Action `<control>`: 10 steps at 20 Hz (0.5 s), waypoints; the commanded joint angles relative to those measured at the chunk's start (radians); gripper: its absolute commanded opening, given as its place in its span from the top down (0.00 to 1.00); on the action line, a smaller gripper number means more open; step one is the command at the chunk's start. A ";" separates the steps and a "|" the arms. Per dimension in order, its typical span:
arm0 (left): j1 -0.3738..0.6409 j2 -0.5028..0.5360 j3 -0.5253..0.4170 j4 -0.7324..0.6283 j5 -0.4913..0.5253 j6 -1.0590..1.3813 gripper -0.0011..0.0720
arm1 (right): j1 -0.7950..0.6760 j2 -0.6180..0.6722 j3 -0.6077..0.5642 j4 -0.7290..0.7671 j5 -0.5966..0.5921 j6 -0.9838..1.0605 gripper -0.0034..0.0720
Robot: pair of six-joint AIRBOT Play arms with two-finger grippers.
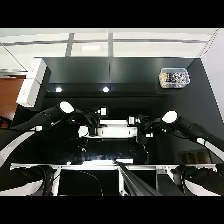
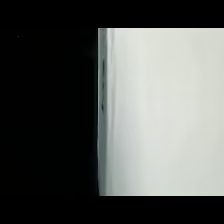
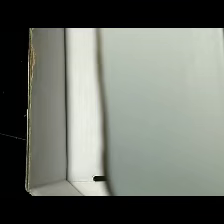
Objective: Fold the box and place the chain.
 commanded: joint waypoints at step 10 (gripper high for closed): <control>0.000 -0.001 0.001 -0.001 0.002 -0.002 0.94 | 0.002 0.000 -0.005 0.001 -0.012 0.007 0.32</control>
